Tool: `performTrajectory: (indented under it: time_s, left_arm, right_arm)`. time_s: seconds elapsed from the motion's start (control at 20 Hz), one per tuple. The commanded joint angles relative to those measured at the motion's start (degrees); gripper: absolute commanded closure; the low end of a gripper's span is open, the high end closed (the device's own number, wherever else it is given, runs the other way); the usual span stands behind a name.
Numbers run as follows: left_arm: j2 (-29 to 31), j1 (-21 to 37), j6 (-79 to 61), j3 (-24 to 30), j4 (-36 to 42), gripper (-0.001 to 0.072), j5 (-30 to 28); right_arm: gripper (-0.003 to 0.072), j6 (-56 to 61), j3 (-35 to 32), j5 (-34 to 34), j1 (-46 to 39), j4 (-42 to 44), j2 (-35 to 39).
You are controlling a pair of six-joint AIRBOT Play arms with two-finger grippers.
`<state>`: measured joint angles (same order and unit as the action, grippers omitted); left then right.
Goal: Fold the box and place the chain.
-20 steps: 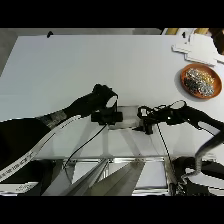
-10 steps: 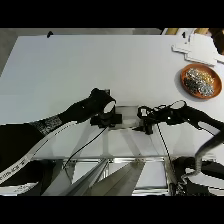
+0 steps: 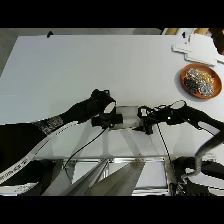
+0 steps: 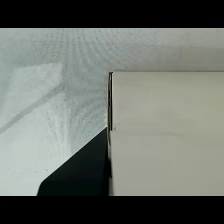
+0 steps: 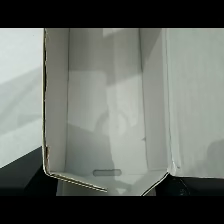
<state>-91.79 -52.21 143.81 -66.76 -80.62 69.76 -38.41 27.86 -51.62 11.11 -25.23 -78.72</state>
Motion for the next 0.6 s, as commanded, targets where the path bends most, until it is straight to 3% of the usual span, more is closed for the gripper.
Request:
performTrajectory:
  time_s: [0.0, 0.05, 0.15, 0.2, 0.35, 0.45, 0.55]
  left_arm:
    - [-0.2, 0.0, 0.3, 0.3, -0.1, 0.0696, 0.2]
    - [-0.2, 0.0, 0.2, 0.3, -0.1, 0.0662, 0.2]
    - [-0.2, 0.0, 0.2, 0.3, -0.2, 0.0482, 0.4]
    - [-0.2, 0.0, 0.2, 0.3, -0.3, 0.0481, 0.7]
    - [-0.2, 0.0, 0.2, 0.3, -0.4, 0.0553, 0.8]
    - [-0.1, 0.0, 0.2, 0.3, -0.4, 0.0679, 0.8]
    - [-0.1, 0.0, 0.2, 0.3, -0.4, 0.0706, 0.8]
  right_arm:
    - [0.0278, 0.0, 0.0, 0.0, 0.0, 0.0, 0.0]
    - [0.0278, 0.0, 0.0, 0.0, 0.0, 0.0, 0.0]
    - [0.0278, 0.0, 0.0, 0.0, 0.0, 0.0, 0.0]
    - [0.0278, 0.0, 0.0, 0.0, 0.0, 0.0, 0.0]
    - [0.0278, 0.0, 0.0, 0.0, 0.0, 0.0, 0.0]
    - [0.0278, 0.0, 0.0, 0.0, 0.0, 0.0, 0.0]
    - [0.0278, 0.0, 0.0, 0.0, 0.0, 0.0, 0.0]
